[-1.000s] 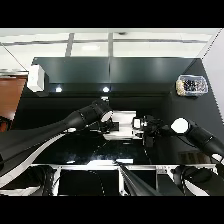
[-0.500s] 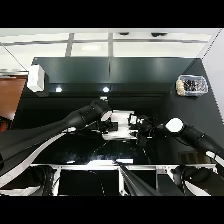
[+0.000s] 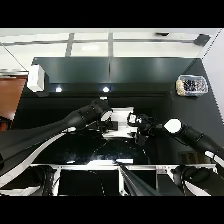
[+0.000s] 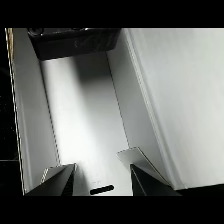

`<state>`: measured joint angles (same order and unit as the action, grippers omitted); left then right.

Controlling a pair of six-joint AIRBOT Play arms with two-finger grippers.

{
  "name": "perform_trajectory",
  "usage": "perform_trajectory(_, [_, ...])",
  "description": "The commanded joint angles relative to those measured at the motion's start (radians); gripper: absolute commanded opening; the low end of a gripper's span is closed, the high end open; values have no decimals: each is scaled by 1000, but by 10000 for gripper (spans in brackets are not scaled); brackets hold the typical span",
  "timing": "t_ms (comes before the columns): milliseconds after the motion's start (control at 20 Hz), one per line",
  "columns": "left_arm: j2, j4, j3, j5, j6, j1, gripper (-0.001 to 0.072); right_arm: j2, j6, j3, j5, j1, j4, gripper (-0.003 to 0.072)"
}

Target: Fold the box and place the chain.

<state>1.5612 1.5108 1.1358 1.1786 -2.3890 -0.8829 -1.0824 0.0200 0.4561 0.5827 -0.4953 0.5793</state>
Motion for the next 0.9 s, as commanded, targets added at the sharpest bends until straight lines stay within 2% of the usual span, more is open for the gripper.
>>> perform_trajectory(0, [1,-1,1,0,2,0,29,-1,11,0,2,-1,-2,436])
perform_trajectory(100, [1,-1,1,1,2,0,29,-1,11,0,10,-1,0,415])
perform_trajectory(200, [1,-1,1,1,2,0,29,-1,19,0,19,-1,1,198])
perform_trajectory(250, [1,-1,1,0,2,0,29,-1,26,0,19,-1,0,258])
perform_trajectory(300, [1,-1,1,0,2,0,29,-1,32,0,19,-1,0,435])
perform_trajectory(400, [1,-1,1,0,2,0,29,-1,32,0,19,-1,2,424])
perform_trajectory(450, [1,-1,1,0,2,0,29,0,34,0,21,-1,1,221])
perform_trajectory(500, [1,0,1,-2,2,0,29,0,37,0,23,-1,2,92])
perform_trajectory(550, [1,0,1,-5,2,0,29,2,44,0,23,-1,13,85])
perform_trajectory(600, [1,0,1,-10,2,0,29,15,105,1,26,3,48,12])
perform_trajectory(650, [1,0,1,-16,2,0,29,38,227,8,48,14,108,12])
perform_trajectory(800, [1,-1,1,-22,2,0,29,121,591,108,362,116,375,12])
perform_trajectory(850, [1,-1,1,-22,2,0,29,148,721,138,431,173,438,12])
